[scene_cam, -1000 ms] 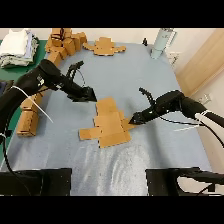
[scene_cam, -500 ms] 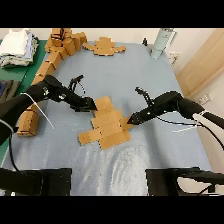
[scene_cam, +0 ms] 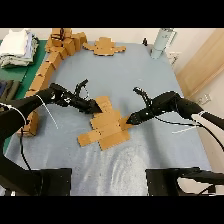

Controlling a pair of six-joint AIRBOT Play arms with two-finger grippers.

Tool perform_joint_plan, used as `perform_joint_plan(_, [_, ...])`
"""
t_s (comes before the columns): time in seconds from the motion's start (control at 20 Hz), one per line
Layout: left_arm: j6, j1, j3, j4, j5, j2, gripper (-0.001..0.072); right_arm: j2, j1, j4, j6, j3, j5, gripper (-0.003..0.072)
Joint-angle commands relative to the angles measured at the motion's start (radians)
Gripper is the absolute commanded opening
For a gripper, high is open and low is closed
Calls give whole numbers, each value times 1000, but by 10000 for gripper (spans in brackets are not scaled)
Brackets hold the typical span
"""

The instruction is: Fold the box.

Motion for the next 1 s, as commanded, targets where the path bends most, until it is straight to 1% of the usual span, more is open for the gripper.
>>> perform_joint_plan(0.0, [86, 1, 0, -31, -77, -21, 203, -1, 2, -1, 0, 0, 8, 2])
perform_joint_plan(0.3, [97, 2, 0, -24, -118, -21, 200, -1, 2, -2, 0, 0, 12, 1])
perform_joint_plan(0.35, [101, 2, 0, -24, -117, -21, 106, -1, 2, -2, 0, 0, 13, 2])
perform_joint_plan(0.4, [108, 2, 0, -24, -116, -21, 90, -1, 2, -3, 0, 0, 13, 2])
perform_joint_plan(0.55, [114, 2, 0, -25, -112, -21, 80, -1, 2, -4, -1, 0, 12, 2])
perform_joint_plan(0.6, [119, 2, 0, -25, -113, -21, 11, -1, 2, -5, -1, 0, 12, 2])
perform_joint_plan(0.7, [136, 2, 0, -25, -113, -21, 10, -1, 2, -5, 0, 0, 13, 4])
perform_joint_plan(0.75, [138, 1, 0, -26, -114, -21, 11, -1, 2, -8, 0, 0, 18, 22])
perform_joint_plan(0.8, [138, 1, 0, -27, -114, -21, 10, -1, 2, -12, 0, 0, 29, 140])
perform_joint_plan(0.85, [138, 1, -1, -28, -113, -21, 10, -1, 1, -18, 4, 0, 47, 292])
perform_joint_plan(0.9, [138, 1, 0, -34, -100, -21, 11, -1, -1, -31, 32, 0, 71, 354])
perform_joint_plan(0.95, [140, 1, 0, -48, -90, -21, 10, -1, -6, -56, 75, 3, 100, 356])
